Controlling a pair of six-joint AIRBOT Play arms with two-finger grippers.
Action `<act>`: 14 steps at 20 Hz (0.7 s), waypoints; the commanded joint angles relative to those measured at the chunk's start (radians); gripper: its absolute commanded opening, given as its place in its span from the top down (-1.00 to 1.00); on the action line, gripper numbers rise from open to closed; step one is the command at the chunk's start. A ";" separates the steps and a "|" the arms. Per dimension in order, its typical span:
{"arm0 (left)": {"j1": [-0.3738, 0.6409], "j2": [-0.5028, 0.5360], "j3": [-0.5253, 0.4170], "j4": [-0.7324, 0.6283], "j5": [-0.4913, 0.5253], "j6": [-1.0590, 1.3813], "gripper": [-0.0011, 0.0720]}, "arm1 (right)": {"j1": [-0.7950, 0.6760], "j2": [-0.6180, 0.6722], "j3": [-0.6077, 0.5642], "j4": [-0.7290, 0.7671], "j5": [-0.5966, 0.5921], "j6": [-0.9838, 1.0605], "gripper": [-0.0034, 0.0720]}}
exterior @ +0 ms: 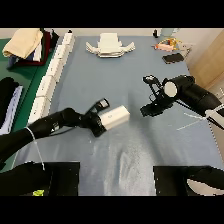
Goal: Fold the box.
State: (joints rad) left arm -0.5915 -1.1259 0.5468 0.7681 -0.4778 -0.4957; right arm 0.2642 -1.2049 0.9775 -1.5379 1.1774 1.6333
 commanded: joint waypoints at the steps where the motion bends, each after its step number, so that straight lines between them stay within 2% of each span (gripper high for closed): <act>1: 0.205 0.021 0.060 0.094 -0.004 -0.246 -0.19 | -0.001 -0.001 0.001 0.001 0.000 0.000 0.90; 4: 0.344 -0.023 0.174 0.094 0.021 -0.257 -0.19 | -0.001 -0.001 0.001 0.001 0.000 0.000 0.90; 8: 0.488 -0.202 0.352 0.096 0.025 -0.280 -0.19 | -0.001 -0.001 0.001 0.001 0.000 0.000 0.90; 10: 0.526 -0.304 0.447 0.128 0.021 -0.328 -0.19 | -0.001 -0.001 0.001 0.001 0.000 0.000 0.90; 14: 0.558 -0.505 0.676 0.297 -0.019 -0.525 -0.19 | -0.001 -0.001 0.001 0.001 0.000 0.000 0.90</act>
